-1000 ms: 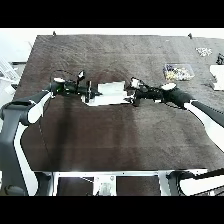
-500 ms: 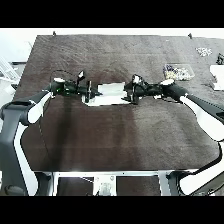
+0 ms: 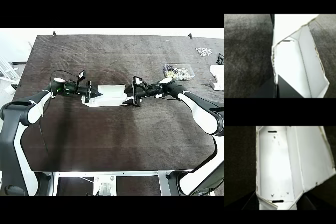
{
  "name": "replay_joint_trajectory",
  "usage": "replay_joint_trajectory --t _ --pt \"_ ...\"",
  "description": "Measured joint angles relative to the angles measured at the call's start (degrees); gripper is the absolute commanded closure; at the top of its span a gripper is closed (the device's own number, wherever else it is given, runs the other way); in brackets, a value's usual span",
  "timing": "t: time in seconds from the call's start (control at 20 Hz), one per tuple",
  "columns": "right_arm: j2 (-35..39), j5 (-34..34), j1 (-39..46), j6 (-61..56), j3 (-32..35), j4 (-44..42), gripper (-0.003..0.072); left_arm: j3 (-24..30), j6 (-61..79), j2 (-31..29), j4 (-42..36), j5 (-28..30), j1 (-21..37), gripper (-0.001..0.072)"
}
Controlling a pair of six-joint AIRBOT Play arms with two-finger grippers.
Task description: Fold the box and place the chain.
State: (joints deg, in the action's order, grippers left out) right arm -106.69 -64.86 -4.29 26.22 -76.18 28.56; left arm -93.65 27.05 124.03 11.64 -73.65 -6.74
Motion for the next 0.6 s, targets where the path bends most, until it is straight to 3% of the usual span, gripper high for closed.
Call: replay_joint_trajectory --t 0.6 --pt "-4.0 -3.8 -1.1 -0.1 -4.9 1.9 0.0049 0.0 0.0 0.0 0.0 0.1 0.0 0.0689"
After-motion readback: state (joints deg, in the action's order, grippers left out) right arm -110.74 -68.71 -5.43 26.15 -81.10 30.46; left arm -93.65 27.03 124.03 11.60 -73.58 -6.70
